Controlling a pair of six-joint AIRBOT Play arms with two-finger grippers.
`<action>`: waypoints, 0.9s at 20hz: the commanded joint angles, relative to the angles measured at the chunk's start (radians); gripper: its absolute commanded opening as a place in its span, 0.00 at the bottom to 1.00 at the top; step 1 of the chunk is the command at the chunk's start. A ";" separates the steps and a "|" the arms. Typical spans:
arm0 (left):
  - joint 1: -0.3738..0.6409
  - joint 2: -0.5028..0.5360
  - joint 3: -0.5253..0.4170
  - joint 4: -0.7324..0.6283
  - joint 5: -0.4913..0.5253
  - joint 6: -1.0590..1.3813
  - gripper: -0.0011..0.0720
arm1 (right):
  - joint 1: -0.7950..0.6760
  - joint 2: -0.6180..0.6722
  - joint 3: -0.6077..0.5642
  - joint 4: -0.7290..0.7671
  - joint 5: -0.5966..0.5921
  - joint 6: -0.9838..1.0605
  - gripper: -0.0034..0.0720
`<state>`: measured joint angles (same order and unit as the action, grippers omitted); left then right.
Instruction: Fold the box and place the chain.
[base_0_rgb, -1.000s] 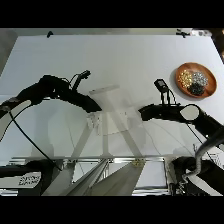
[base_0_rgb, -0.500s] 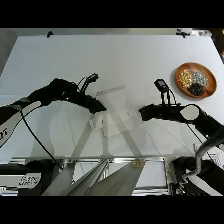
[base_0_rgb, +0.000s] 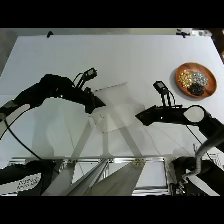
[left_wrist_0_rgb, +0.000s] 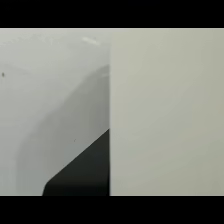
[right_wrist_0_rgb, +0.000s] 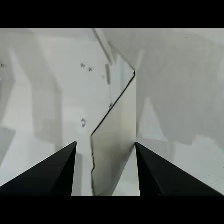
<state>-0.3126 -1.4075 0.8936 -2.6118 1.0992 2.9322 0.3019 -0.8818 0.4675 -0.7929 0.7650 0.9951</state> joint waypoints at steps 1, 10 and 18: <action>-0.014 0.097 0.001 0.119 0.053 0.026 0.02 | -0.013 0.106 0.003 -0.039 0.098 0.034 0.59; -0.302 0.163 0.000 0.340 -0.216 0.026 0.02 | -0.074 0.560 0.005 -0.466 0.293 0.349 0.59; -0.329 -0.030 0.000 0.182 -0.284 0.026 0.02 | -0.074 0.612 0.004 -0.494 0.291 0.397 0.59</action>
<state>-0.6327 -1.3708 0.8936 -2.4092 0.8280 2.9582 0.2291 -0.2836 0.4713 -1.2663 1.0512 1.3731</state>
